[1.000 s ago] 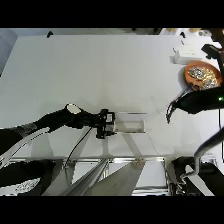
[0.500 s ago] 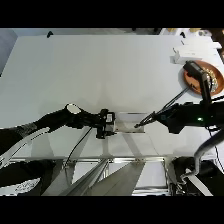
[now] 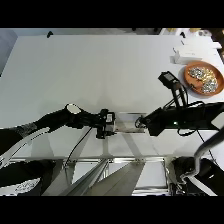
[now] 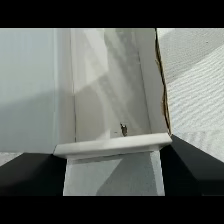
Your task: Fold the box and place the chain.
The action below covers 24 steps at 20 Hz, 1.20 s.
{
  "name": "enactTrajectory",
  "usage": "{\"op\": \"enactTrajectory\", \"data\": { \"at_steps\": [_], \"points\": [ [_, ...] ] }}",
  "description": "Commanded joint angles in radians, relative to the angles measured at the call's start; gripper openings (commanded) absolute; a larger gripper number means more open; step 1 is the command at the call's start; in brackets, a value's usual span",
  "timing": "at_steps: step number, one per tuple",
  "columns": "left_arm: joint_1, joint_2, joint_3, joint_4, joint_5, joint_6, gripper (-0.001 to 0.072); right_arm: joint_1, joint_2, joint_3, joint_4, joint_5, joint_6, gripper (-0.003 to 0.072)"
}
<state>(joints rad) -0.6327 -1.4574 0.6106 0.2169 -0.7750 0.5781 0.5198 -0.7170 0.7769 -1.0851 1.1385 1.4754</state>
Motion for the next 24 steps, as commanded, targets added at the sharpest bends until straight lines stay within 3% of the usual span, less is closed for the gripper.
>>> {"op": "enactTrajectory", "data": {
  "at_steps": [1,11,13,16,21,24],
  "points": [
    [-0.001,0.0,0.0,0.0,0.0,0.0,0.0208,0.097,-0.073,-0.005,-0.014,-0.086,0.014,0.0015],
    [-0.001,0.0,0.0,0.0,0.0,0.0,0.0208,0.165,-0.245,-0.005,-0.062,-0.106,0.073,0.0019],
    [-0.001,0.0,0.0,0.0,0.0,0.0,0.0208,0.165,-0.253,-0.005,-0.059,-0.105,0.073,0.0131],
    [-0.001,0.0,0.0,0.0,0.0,0.0,0.0208,0.164,-0.252,-0.005,-0.05,-0.095,0.072,0.0133],
    [-0.001,0.0,0.0,0.0,0.0,0.0,0.0208,0.163,-0.249,0.075,-0.082,0.021,0.072,0.0133],
    [-0.001,0.0,0.0,0.0,0.0,0.0,0.0208,0.163,-0.246,0.181,-0.195,0.113,0.073,0.0133]
  ]
}}
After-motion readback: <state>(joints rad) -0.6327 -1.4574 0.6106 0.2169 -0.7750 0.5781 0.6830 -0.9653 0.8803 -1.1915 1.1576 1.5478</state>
